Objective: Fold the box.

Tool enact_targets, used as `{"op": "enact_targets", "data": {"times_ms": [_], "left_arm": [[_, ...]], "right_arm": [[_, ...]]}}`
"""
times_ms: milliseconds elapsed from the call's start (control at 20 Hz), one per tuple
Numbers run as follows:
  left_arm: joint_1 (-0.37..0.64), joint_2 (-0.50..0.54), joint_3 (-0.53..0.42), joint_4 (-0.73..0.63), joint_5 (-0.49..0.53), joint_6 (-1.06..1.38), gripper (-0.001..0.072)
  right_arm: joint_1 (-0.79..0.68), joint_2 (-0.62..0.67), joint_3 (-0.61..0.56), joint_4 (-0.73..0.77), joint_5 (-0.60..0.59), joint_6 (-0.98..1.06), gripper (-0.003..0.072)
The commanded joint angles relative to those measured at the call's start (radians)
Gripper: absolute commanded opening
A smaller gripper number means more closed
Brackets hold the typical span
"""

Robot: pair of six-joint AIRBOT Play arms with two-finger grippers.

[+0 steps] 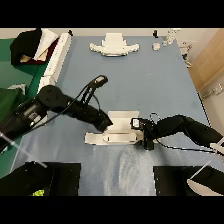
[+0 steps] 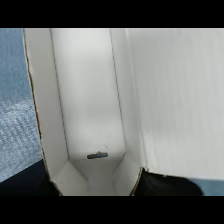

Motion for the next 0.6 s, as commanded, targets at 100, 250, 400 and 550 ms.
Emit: {"op": "enact_targets", "data": {"times_ms": [100,250,400,550], "left_arm": [[-0.131,0.224,-0.237,0.080,0.120,0.137,0.0011],[-0.163,0.251,-0.258,0.189,0.106,0.215,0.0013],[-0.132,0.246,-0.261,0.216,0.126,0.373,0.0657],[-0.070,0.229,-0.302,0.215,0.163,0.494,0.0702]], "right_arm": [[0.000,-0.001,0.000,0.000,0.000,0.000,0.0525],[0.000,-0.001,0.000,0.000,0.000,0.000,0.0525],[0.000,-0.001,0.000,0.000,0.000,0.000,0.0525],[0.000,-0.001,0.000,0.000,0.000,0.000,0.0525]]}}
